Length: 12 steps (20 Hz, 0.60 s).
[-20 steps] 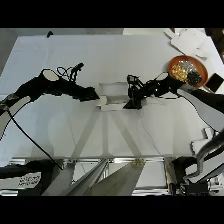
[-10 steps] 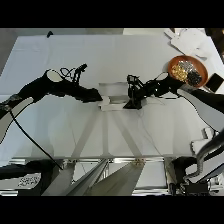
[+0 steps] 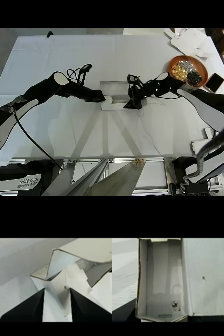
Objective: Fold the box and place the chain.
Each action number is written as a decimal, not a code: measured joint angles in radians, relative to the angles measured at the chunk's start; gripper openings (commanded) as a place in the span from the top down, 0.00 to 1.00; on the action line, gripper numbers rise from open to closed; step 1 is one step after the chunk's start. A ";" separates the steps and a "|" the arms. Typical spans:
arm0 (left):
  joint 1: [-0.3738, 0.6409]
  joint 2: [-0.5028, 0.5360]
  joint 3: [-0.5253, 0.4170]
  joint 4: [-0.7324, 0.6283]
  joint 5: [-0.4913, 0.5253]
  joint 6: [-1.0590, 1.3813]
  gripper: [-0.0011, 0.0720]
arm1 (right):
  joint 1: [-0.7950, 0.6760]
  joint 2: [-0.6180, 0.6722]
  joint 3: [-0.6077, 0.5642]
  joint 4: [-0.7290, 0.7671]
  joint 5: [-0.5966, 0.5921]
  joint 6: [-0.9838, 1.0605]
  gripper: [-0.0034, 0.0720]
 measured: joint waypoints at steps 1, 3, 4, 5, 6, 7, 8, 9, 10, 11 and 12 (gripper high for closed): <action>-0.001 0.000 0.000 0.014 0.005 -0.007 0.50 | 0.001 0.000 0.000 0.001 -0.001 0.000 0.44; -0.002 0.000 0.000 0.048 0.019 -0.013 0.50 | 0.001 0.000 0.000 0.001 0.000 0.000 0.44; -0.002 -0.001 0.000 0.058 0.025 -0.020 0.50 | 0.001 0.000 0.000 0.001 0.000 -0.001 0.44; -0.002 -0.001 0.000 0.063 0.031 -0.020 0.50 | 0.001 0.000 0.000 0.001 0.000 -0.001 0.44; -0.002 -0.001 0.000 0.066 0.036 -0.023 0.50 | 0.001 0.000 0.000 0.001 0.000 -0.001 0.44; -0.002 -0.001 0.000 0.068 0.042 -0.024 0.50 | 0.001 0.000 0.000 0.001 0.000 0.000 0.44; -0.003 -0.001 0.000 0.071 0.043 -0.027 0.50 | 0.001 0.000 0.000 0.001 0.000 0.000 0.44; -0.004 -0.001 0.000 0.072 0.045 -0.027 0.50 | 0.001 0.000 0.000 0.001 0.001 -0.001 0.44; -0.006 -0.001 0.000 0.074 0.045 -0.029 0.50 | 0.001 0.000 0.000 0.000 0.001 -0.001 0.44; -0.010 0.000 0.000 0.076 0.045 -0.034 0.50 | 0.001 0.000 0.000 0.000 0.002 -0.001 0.44; -0.013 0.000 0.000 0.077 0.044 -0.037 0.50 | 0.001 0.000 0.000 0.000 0.002 -0.001 0.44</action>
